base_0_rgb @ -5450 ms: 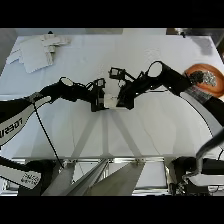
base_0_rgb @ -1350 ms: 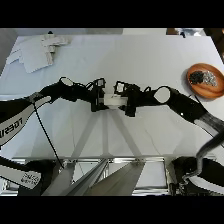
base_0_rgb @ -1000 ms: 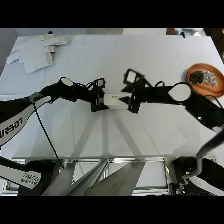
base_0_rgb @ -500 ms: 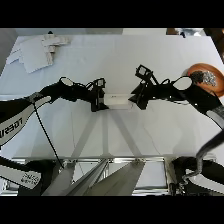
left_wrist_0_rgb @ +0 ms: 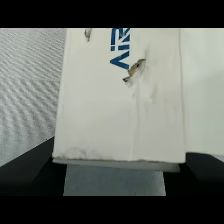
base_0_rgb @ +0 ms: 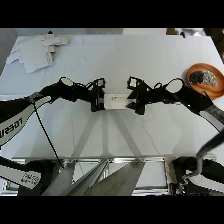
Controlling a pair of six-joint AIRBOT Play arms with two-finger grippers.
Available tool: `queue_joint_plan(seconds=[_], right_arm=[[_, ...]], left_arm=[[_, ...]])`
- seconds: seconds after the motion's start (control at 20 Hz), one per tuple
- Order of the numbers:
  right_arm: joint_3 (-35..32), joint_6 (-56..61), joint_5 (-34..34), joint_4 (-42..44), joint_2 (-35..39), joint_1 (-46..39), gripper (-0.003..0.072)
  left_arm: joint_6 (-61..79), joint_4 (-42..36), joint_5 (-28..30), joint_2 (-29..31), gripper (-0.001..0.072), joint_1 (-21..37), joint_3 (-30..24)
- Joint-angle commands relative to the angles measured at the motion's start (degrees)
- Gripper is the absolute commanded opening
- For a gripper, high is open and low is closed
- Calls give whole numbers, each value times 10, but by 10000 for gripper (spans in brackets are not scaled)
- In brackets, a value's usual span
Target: Fold the box and place the chain.
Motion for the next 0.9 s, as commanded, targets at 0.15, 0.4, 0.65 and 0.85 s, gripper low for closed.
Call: queue_joint_plan(seconds=[0.15, 0.4, 0.65, 0.85], right_arm=[[0, -43, -46, -15, -1, 27, 420], [0, -43, -69, -27, -1, 57, 421], [0, -41, -90, -45, -1, 60, 419], [0, -8, -107, -70, -2, 60, 406]], left_arm=[[0, 0, 0, 0, 276, 0, 0], [0, 0, 0, 0, 276, 0, 0], [0, 0, 0, 0, 276, 0, 0], [0, 0, 0, 0, 276, 0, 0]])
